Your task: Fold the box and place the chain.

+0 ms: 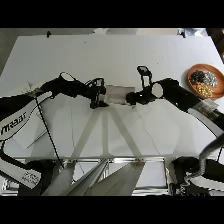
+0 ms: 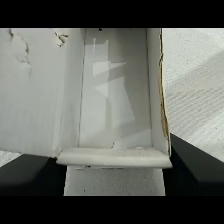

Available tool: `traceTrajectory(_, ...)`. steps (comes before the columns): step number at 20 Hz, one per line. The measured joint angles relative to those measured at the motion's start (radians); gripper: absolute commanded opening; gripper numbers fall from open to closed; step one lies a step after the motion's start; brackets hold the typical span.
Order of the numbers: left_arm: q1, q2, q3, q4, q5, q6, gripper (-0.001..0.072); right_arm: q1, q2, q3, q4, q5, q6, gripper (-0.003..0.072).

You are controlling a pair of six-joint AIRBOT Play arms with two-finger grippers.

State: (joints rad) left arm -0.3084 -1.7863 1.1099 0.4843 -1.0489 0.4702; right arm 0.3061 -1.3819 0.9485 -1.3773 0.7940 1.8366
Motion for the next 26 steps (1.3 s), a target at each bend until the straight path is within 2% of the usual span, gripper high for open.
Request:
traceTrajectory(4, 0.0, 0.0, 0.0, 0.002, -0.001, 0.0, 0.0277, 0.018, 0.0, 0.005, 0.026, -0.015, 0.018, 0.0342)
traceTrajectory(5, 0.0, 0.0, 0.0, 0.002, -0.001, 0.0, 0.0277, 0.02, 0.0, 0.008, 0.033, -0.014, 0.018, 0.038)
traceTrajectory(6, 0.001, 0.0, 0.0, 0.002, -0.002, 0.0, 0.0277, 0.023, 0.0, 0.012, 0.041, -0.014, 0.019, 0.0485)
traceTrajectory(7, 0.001, 0.0, 0.0, 0.002, -0.002, 0.0, 0.0277, 0.026, 0.0, 0.016, 0.05, -0.015, 0.018, 0.0486)
traceTrajectory(9, 0.001, 0.0, 0.0, 0.003, -0.003, 0.0, 0.0277, 0.028, -0.001, 0.027, 0.06, -0.016, 0.018, 0.0459)
traceTrajectory(11, 0.001, 0.0, 0.0, 0.003, -0.003, 0.0, 0.0277, 0.029, -0.001, 0.038, 0.063, -0.004, 0.017, 0.033)
traceTrajectory(15, 0.001, 0.0, 0.0, 0.004, -0.003, 0.0, 0.0277, 0.03, -0.001, 0.053, 0.059, 0.02, 0.014, 0.0259)
traceTrajectory(21, 0.001, 0.0, 0.0, 0.003, -0.002, 0.001, 0.0277, 0.037, -0.001, 0.059, -0.013, 0.064, 0.014, 0.0265)
traceTrajectory(23, 0.001, 0.0, 0.0, 0.002, -0.002, 0.001, 0.0277, 0.044, -0.001, 0.059, -0.054, 0.075, 0.014, 0.0347)
traceTrajectory(26, 0.001, 0.0, 0.0, 0.002, -0.001, 0.001, 0.0277, 0.05, -0.002, 0.059, -0.095, 0.081, 0.014, 0.0347)
